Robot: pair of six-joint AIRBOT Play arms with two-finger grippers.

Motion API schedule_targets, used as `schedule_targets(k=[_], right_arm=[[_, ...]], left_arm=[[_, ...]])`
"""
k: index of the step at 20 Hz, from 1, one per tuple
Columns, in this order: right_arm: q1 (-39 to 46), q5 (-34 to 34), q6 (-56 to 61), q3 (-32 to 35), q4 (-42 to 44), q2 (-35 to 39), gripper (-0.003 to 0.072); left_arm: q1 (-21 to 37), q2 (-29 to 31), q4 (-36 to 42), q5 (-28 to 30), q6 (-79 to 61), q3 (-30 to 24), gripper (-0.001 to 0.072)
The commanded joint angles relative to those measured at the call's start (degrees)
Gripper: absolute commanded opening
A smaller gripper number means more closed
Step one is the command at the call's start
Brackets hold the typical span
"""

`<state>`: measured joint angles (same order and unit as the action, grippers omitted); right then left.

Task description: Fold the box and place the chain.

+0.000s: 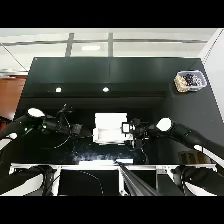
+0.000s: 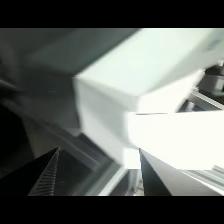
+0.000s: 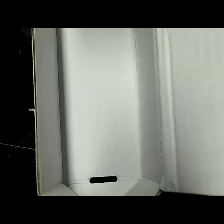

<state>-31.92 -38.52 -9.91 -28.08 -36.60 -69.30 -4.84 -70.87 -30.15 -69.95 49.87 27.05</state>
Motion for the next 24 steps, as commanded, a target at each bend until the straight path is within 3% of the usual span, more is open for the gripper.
schedule_targets(k=[1,7,12,14,19,24], right_arm=[[0.00,0.00,0.02,0.02,0.02,-0.02,0.0305],[0.00,0.02,0.02,0.02,0.00,-0.02,0.0305],[0.00,0.17,0.00,0.02,-0.02,-0.02,0.0305],[0.00,0.17,0.00,0.02,-0.02,-0.02,0.0305],[0.00,0.20,0.00,0.02,-0.04,-0.02,0.0305],[0.00,0.20,-0.02,0.02,-0.07,-0.02,0.0305]], left_arm=[[-3.30,1.95,1.36,-1.57,0.37,1.22,0.0582],[-14.03,7.82,-6.45,12.63,13.00,1.36,0.0582],[-24.98,8.35,-11.52,26.29,28.28,1.46,0.0581],[-29.07,8.35,-18.27,29.05,38.32,2.62,0.0581],[-36.41,8.20,-42.80,24.61,65.42,8.50,0.0580],[-38.84,4.42,-45.51,17.46,71.52,12.41,0.0567]])
